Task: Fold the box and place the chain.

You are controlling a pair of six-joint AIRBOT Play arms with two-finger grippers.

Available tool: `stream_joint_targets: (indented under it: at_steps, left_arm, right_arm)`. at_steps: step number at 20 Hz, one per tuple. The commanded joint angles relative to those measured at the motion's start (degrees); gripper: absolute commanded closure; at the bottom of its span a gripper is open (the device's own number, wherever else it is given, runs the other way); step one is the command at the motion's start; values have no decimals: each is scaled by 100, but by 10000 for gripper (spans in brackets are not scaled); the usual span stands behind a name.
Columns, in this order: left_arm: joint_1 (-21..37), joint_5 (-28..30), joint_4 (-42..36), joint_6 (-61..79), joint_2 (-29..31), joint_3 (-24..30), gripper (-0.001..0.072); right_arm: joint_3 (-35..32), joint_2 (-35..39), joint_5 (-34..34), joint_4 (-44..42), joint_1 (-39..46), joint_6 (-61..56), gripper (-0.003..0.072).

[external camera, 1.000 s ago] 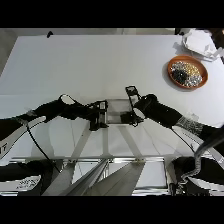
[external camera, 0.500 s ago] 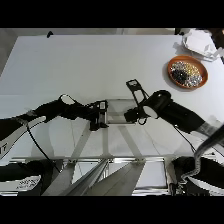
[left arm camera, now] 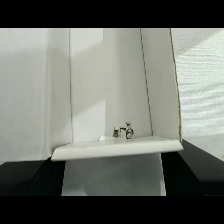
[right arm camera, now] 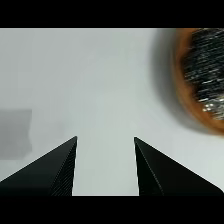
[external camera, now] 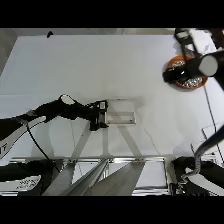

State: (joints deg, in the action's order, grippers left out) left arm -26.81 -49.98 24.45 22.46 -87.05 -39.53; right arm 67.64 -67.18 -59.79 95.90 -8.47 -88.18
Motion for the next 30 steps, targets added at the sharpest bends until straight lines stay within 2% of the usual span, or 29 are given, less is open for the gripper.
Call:
stream_joint_targets:
  at_steps: [1,6,11,13,18,20,22,23,30]
  left_arm:
    - [2,2,0,2,4,0,374]
    - [2,4,0,2,4,0,374]
    - [2,2,0,2,4,0,374]
    - [2,4,0,2,4,0,374]
    - [2,2,0,2,4,0,374]
    - [2,2,0,2,4,0,374]
    - [2,2,0,2,4,0,374]
    - [2,2,0,2,4,0,374]
    - [2,2,0,2,4,0,374]
  right_arm:
    - [610,-817,634,-50,1375,573,285]
    - [1198,-2656,629,-83,2146,627,285]
    - [1237,-3305,984,-638,2199,769,292]
    - [1237,-3394,949,-638,2199,767,347]
    - [1235,-3421,756,-811,2199,721,350]
    - [1235,-3427,625,-815,2199,688,449]
    - [1237,-3405,608,-839,2199,549,634]
    - [1237,-3368,605,-885,2199,553,676]
    - [1237,-2341,511,-968,2199,778,676]
